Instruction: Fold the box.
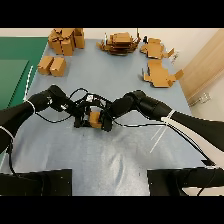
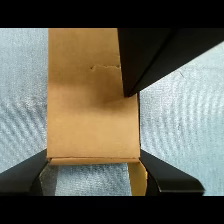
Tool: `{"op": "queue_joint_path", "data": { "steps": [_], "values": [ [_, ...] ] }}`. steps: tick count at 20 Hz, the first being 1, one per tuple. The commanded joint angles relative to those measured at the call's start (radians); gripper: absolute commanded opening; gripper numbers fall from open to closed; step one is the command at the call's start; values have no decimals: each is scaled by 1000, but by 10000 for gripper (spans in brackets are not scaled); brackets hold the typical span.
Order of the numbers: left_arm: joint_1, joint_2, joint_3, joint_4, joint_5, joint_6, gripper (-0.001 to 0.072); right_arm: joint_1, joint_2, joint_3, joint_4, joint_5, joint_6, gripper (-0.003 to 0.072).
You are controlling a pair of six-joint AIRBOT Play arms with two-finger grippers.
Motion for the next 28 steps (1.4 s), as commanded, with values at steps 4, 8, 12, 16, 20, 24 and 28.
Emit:
{"op": "queue_joint_path", "data": {
  "steps": [4,8,12,16,20,24,28],
  "values": [
    [1,1,0,-1,0,-1,297,0,59,-1,-157,57,150,7],
    [1,16,6,-7,-2,-24,296,-10,200,-1,-338,80,309,7],
    [2,62,78,-6,15,-152,296,-79,332,-15,-516,58,497,7],
    [37,102,194,6,121,-365,296,-190,446,-109,-651,43,652,7],
    [169,119,299,91,323,-683,296,-258,542,-208,-650,43,672,7],
    [401,116,313,219,375,-945,297,-299,581,-262,-650,42,672,7],
    [618,101,313,254,321,-1014,296,-320,581,-265,-649,51,671,7]
  ]
}}
